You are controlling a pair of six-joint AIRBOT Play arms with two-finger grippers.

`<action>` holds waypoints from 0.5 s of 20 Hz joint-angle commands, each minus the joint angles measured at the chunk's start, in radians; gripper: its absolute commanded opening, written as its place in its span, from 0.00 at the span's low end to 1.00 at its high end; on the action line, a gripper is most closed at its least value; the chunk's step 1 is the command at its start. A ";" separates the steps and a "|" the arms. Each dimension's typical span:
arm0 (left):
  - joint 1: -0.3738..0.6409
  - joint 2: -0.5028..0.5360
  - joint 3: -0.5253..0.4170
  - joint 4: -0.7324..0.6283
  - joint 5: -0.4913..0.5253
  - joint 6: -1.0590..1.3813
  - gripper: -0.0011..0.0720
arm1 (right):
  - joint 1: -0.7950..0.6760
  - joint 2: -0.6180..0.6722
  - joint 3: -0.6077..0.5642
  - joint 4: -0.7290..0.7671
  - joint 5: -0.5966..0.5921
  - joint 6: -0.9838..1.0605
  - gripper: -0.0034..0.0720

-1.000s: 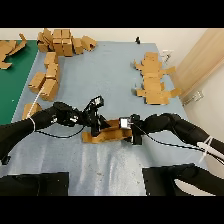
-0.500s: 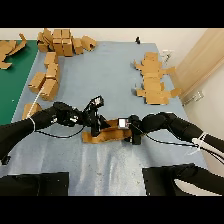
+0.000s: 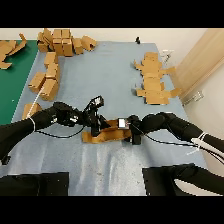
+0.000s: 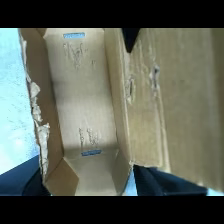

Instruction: Fold the box.

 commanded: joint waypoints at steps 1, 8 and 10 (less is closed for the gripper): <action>0.000 -0.001 0.001 0.000 0.000 0.000 0.03 | 0.000 -0.015 0.000 0.000 0.001 0.001 0.97; 0.000 -0.001 0.001 0.000 0.000 0.000 0.03 | 0.000 -0.025 0.001 0.001 0.004 0.001 0.88; 0.000 -0.001 0.001 0.000 0.000 0.000 0.03 | 0.000 -0.025 0.001 0.001 0.004 0.001 0.88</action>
